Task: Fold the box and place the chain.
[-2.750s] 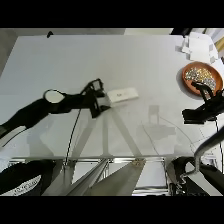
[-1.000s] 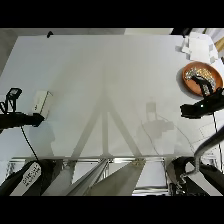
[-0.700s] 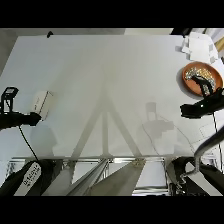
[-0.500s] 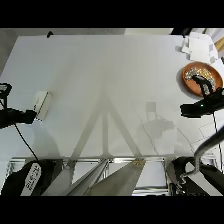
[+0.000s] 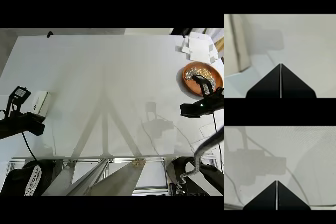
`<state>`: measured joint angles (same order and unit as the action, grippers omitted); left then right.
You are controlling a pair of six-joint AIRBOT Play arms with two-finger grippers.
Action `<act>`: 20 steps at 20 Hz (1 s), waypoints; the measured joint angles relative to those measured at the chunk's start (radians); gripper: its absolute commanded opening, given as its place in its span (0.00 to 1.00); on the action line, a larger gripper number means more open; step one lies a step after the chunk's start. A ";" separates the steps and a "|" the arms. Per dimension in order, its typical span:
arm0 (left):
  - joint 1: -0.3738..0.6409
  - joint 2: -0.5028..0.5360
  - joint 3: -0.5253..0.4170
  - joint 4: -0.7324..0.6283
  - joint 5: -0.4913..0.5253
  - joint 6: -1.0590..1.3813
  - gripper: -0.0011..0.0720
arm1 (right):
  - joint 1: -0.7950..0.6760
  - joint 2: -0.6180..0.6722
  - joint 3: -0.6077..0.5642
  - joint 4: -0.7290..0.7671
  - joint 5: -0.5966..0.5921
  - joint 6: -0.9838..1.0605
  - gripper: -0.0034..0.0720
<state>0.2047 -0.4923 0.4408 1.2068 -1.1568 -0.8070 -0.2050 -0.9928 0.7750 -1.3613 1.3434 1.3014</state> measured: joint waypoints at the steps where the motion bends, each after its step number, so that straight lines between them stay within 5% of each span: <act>1: -0.021 0.004 0.000 -0.001 -0.029 -0.018 0.02 | 0.000 0.000 0.000 0.000 0.001 0.000 0.06; 6: -0.069 0.012 -0.014 -0.015 -0.094 -0.091 0.02 | 0.000 0.000 0.000 0.000 0.002 0.003 0.06; 20: -0.081 0.014 -0.068 -0.075 -0.066 -0.117 0.06 | 0.000 0.000 0.000 0.000 0.003 0.004 0.06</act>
<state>0.1234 -0.4786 0.3729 1.1320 -1.2232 -0.9237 -0.2050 -0.9928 0.7750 -1.3609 1.3460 1.3052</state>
